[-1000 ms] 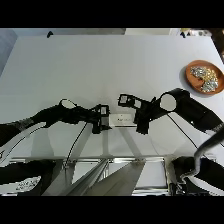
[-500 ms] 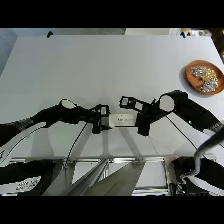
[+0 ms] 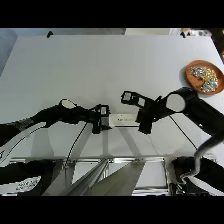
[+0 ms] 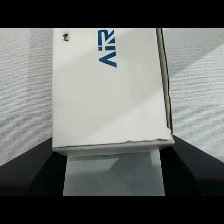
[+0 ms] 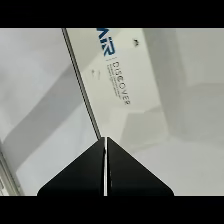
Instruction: Fold the box and place the chain.
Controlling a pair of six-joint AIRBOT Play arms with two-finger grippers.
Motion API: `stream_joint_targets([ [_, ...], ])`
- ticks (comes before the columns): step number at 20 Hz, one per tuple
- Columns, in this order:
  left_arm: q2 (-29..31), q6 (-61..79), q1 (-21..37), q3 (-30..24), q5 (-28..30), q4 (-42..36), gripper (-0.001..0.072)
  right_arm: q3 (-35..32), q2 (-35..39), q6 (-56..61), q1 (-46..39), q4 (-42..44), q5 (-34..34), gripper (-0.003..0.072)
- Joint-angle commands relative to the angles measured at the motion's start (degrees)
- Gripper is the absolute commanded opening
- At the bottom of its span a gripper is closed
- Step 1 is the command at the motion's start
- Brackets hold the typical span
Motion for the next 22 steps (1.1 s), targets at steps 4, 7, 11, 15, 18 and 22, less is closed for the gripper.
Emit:
stream_joint_targets([
  [4,0.04,0.0,0.02,0.04,0.02,0.0,0.0152,0.81,11.43,19.47,-0.02,-11.8,13.4,0.0021],
  [7,0.04,0.0,0.02,0.04,0.0,0.0,0.0152,0.79,14.05,38.36,-0.02,-22.45,21.9,0.0021],
  [11,0.11,-0.02,0.02,0.04,-0.2,-0.2,0.0152,0.68,14.49,52.48,-0.04,-33.94,28.81,0.0021],
  [15,0.11,0.0,0.02,0.04,-0.39,-0.2,0.0152,0.37,14.43,54.16,-6.03,-32.57,26.88,0.0021],
  [18,0.11,0.02,0.02,0.04,-0.37,-0.2,0.0151,0.11,14.25,51.8,-20.74,-31.74,25.03,0.002],
  [22,0.31,0.0,0.07,0.04,-0.37,-0.22,0.0003,0.11,14.16,44.22,-41.48,-29.92,23.26,0.0021],
])
